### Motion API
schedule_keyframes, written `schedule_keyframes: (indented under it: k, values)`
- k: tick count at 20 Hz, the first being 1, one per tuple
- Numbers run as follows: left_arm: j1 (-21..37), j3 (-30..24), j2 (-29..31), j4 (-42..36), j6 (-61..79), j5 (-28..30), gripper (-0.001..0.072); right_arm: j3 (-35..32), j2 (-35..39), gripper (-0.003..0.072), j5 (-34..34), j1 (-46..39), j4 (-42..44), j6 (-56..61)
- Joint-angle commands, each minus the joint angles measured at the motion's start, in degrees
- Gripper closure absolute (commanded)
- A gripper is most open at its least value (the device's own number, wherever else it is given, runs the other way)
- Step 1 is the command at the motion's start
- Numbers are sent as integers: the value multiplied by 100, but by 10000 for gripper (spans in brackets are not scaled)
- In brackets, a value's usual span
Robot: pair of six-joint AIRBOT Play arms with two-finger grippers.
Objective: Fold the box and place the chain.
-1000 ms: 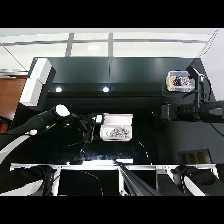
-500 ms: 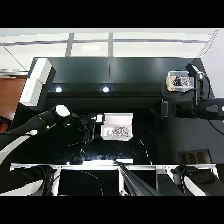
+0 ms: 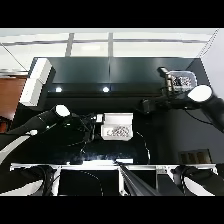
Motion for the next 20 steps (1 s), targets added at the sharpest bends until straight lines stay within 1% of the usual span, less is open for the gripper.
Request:
schedule_keyframes:
  k: [1, 4, 5, 7, 12, 17, 20]
  values:
    - [0, -2, 2, -2, 0, 13, 371, 7, -501, 49, 48, 37, 1064, -1912]
    - [0, -2, 2, -2, 0, 13, 371, 7, -501, 49, 551, 157, 1027, -3298]
    - [0, -2, 2, -2, 0, 13, 371, 4, -501, 49, 721, 223, 1014, -3624]
    - [0, -2, 2, -2, 0, 13, 370, 7, -501, 48, 837, 393, 772, -3982]
    - [0, -2, 2, -2, 2, 13, 370, 7, -501, 49, 813, 925, -249, -4201]
    - [0, -2, 2, -4, 0, 13, 370, 7, -492, 48, 776, 1058, -348, -4221]
    - [0, -2, 2, -4, 0, 11, 370, 59, -358, 50, 1023, 1058, -345, -4159]
